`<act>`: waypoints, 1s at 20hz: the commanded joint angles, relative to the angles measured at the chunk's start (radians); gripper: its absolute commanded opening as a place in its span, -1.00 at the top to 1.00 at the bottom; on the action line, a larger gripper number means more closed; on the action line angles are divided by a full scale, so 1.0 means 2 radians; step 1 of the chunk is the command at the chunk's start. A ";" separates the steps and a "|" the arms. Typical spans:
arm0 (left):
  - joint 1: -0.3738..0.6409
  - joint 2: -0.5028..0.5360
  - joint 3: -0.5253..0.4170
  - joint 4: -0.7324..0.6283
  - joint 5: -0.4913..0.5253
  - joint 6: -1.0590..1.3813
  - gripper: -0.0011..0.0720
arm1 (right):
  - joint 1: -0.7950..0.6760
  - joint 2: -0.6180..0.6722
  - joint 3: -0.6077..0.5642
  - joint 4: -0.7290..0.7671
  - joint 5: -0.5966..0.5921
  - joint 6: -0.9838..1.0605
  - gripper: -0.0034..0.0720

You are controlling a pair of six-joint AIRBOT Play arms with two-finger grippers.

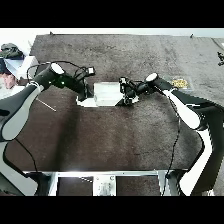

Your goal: Fold the box and place the chain.

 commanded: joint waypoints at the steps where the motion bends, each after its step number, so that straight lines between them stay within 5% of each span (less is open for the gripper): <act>1: 0.014 0.034 -0.002 0.040 0.000 -0.118 0.95 | 0.000 0.000 0.000 0.000 0.000 0.000 0.03; 15: 0.145 0.068 -0.096 -0.029 -0.014 -0.287 0.95 | 0.000 0.000 0.000 0.000 0.000 0.000 0.03; 20: 0.159 0.067 -0.148 -0.034 0.020 -0.353 0.94 | 0.000 0.000 0.000 0.000 0.000 0.000 0.03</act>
